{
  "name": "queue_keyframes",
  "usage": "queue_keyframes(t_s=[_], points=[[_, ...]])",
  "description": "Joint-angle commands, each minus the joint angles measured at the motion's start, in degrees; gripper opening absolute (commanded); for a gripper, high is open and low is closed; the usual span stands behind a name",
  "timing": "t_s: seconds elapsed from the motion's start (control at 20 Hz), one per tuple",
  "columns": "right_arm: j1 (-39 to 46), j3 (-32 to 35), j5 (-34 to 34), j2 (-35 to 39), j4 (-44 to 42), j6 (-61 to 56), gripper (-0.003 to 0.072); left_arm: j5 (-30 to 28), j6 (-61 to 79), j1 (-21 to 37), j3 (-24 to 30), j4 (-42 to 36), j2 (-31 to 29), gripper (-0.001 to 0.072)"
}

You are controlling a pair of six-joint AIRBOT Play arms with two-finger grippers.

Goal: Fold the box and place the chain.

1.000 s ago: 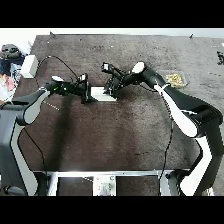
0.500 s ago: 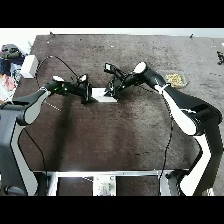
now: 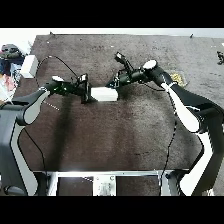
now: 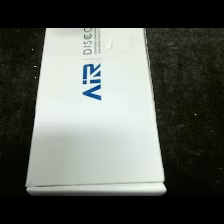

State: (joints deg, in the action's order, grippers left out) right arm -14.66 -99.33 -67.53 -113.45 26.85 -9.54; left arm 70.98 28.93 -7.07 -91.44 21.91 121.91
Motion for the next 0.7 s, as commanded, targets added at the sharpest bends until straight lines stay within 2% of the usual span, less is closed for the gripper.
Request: queue_keyframes(t_s=[0.0, 0.35, 0.65], points=[[0.2, 0.0, -0.6, -0.7, 2.1, -4.2, 0.0008, -0.1, 0.0, 0.0, 0.0, 0.0, 0.0, 0.0351], [0.1, 0.0, -2.5, -4.5, 6.7, -8.5, 0.0008, -0.1, 0.0, 0.0, 0.0, 0.0, 0.0, 0.0351], [-0.1, 0.0, -2.1, -4.4, 14.8, -12.1, 0.0008, -0.1, 0.0, 0.0, 0.0, 0.0, 0.0, 0.0351]])
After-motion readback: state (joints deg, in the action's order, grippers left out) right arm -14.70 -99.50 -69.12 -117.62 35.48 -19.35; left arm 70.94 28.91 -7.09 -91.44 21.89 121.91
